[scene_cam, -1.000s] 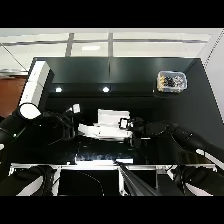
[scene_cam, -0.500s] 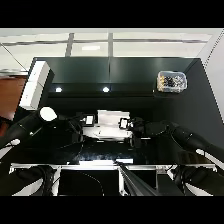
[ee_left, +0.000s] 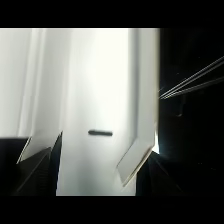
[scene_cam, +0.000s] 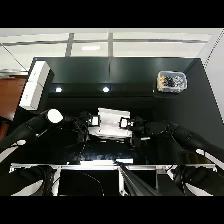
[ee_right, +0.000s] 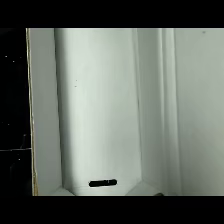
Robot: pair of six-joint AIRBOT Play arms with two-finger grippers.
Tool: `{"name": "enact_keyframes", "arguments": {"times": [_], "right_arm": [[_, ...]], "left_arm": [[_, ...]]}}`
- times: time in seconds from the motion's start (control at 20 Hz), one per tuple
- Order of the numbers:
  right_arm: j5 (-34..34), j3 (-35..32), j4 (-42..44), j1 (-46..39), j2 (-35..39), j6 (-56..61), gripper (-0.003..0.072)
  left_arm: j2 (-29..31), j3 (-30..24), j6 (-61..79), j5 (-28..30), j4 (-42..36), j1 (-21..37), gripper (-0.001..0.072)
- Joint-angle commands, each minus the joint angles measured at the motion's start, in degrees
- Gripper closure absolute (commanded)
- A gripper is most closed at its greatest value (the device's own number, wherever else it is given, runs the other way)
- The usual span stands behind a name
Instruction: Fold the box and place the chain.
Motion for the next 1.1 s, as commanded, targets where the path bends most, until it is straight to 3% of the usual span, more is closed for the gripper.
{"name": "enact_keyframes", "arguments": {"times": [0.0,0.45,0.65,0.9,0.95,1.0,1.05], "right_arm": [[-0.5,0.0,-0.1,0.0,0.0,0.0,0.0141],[-0.8,0.0,-0.1,0.0,0.0,0.0,0.0141],[-0.8,0.0,-0.1,0.0,0.0,0.0,0.0141],[-0.9,0.0,-0.1,0.0,0.0,0.0,0.0141],[-0.8,0.0,-0.1,0.0,0.0,0.0,0.0141],[-0.9,0.0,-0.1,0.0,0.0,0.0,0.0141],[-0.8,0.0,-0.1,0.0,0.0,0.0,0.0141]], "left_arm": [[0.0,0.0,-3.3,0.2,4.1,-0.2,0.0],[2.5,0.1,-7.2,-1.7,7.3,5.0,0.0],[1.3,0.1,-3.2,-0.5,3.8,3.0,0.0],[1.0,0.1,-1.8,5.2,2.5,-0.5,0.0003],[1.0,0.1,-1.8,4.4,2.5,-0.7,0.0025],[1.0,0.1,-1.8,3.2,2.5,-0.7,0.0126],[1.0,0.1,-1.8,2.1,2.5,-0.7,0.0298]]}}
